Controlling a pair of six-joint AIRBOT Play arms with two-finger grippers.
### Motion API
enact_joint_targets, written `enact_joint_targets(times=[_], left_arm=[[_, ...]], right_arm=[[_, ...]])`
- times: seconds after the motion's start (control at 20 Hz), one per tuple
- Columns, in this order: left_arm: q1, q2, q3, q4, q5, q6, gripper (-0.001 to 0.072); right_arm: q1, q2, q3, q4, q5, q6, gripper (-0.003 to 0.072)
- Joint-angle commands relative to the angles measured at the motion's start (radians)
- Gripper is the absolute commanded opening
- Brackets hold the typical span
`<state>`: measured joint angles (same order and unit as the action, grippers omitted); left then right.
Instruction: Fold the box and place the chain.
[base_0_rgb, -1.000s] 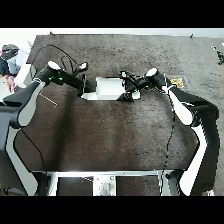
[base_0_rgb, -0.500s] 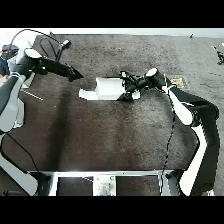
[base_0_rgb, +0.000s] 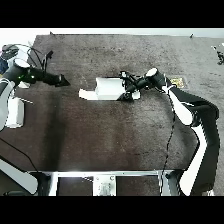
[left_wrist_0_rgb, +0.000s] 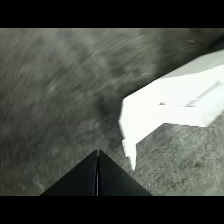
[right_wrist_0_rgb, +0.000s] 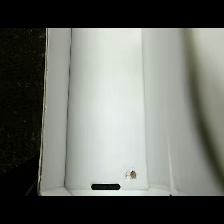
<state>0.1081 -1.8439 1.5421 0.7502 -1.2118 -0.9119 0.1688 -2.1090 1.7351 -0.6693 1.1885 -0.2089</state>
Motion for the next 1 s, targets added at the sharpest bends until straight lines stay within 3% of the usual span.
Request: enact_joint_targets(times=[0.0, 0.3, 0.95], left_arm=[[0.002, 0.001, -0.085, -0.045, 0.021, -0.071, 0.001], [-0.07, -0.018, -0.147, -0.109, 0.126, -0.053, 0.001], [-0.18, -0.062, -0.149, -0.207, 0.13, -0.074, 0.0012]], right_arm=[[0.0, 0.0, 0.0, 0.0, 0.001, 0.0, 0.0162], [0.0, 0.0, 0.0, 0.0, 0.001, 0.0, 0.0162], [0.0, 0.0, 0.0, 0.0, 0.001, 0.0, 0.0162]])
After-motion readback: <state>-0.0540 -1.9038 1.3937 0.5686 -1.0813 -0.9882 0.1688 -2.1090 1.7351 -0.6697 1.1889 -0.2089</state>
